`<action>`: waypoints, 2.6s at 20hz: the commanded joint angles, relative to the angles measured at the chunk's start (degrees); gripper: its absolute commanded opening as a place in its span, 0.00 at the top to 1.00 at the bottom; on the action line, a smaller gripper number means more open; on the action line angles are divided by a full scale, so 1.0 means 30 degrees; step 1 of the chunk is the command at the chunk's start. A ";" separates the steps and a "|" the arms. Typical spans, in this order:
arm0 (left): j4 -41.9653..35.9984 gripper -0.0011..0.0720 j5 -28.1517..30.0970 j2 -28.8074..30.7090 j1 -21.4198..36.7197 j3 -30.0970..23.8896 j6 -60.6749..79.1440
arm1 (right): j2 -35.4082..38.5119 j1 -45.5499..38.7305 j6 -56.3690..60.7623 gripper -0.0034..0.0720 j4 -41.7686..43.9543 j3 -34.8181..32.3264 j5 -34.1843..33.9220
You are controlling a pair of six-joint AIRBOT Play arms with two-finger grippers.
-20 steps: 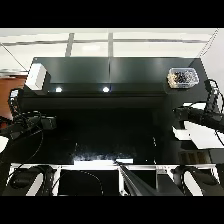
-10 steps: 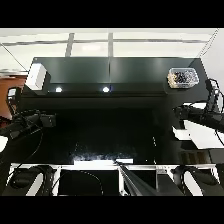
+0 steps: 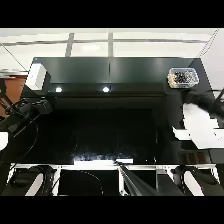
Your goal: Fold the box and place the chain.
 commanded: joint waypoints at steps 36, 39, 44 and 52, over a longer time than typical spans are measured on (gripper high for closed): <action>-0.0852 0.03 -0.1290 -0.4029 -0.2412 0.0007 0.0007 | -1.9730 -1.7333 -0.5078 0.33 -0.0015 1.5402 1.8564; -0.0852 0.03 -0.1413 -0.4029 -0.2412 0.0007 0.0007 | -1.9343 -1.7005 -0.5064 0.40 -0.0080 1.5052 1.8506; -0.0852 0.03 -0.1413 -0.4029 -0.2412 0.0007 0.0015 | -1.8258 -1.6801 -0.5005 0.90 -0.1399 1.3923 1.8090; -0.0852 0.03 -0.1406 -0.4029 -0.2412 0.0007 0.0015 | -1.3668 -1.6582 -0.4743 0.94 0.0758 1.0295 1.6691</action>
